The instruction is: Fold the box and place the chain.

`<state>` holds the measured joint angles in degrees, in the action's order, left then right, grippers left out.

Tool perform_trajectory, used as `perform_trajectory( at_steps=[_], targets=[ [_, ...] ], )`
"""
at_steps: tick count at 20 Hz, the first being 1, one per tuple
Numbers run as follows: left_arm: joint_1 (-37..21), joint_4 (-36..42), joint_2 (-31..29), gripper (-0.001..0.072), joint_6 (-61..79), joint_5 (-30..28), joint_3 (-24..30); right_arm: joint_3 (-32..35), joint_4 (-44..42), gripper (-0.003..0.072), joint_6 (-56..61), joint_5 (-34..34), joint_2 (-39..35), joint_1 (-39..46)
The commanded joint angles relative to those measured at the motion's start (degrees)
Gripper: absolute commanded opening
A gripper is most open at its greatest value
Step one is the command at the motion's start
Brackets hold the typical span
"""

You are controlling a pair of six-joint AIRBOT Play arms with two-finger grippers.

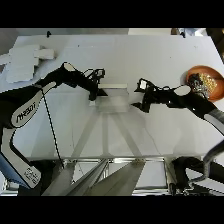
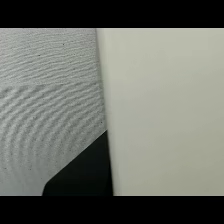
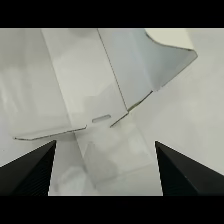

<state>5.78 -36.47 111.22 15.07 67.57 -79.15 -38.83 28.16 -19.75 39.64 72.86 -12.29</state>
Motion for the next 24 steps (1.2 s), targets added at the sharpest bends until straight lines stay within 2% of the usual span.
perform_trajectory(
  at_steps=[1,6,9,16,19,24],
  targets=[
    [0.0,0.0,0.0,0.0015,0.0,0.0,0.0,3.0,1.9,0.0689,-2.0,2.4,-2.4,0.3],
    [0.0,0.0,0.0,0.0015,0.0,0.0,0.0,4.9,0.6,0.0689,-3.3,2.9,-1.7,-2.4],
    [0.0,0.0,0.0,0.0015,0.0,0.0,0.0,4.9,-2.7,0.0689,-4.9,0.0,0.9,-4.1],
    [0.0,0.0,0.0,0.0015,0.0,0.0,0.0,4.9,-18.0,0.0689,-13.2,-7.3,3.6,-4.8],
    [0.0,0.0,0.0,0.0015,0.0,0.0,0.0,4.9,-22.9,0.0689,-16.4,-7.5,3.6,-4.8],
    [0.0,0.0,0.0,0.0015,0.0,0.0,0.0,4.9,-21.2,0.0689,-16.1,-7.4,3.4,-4.8]
  ],
)
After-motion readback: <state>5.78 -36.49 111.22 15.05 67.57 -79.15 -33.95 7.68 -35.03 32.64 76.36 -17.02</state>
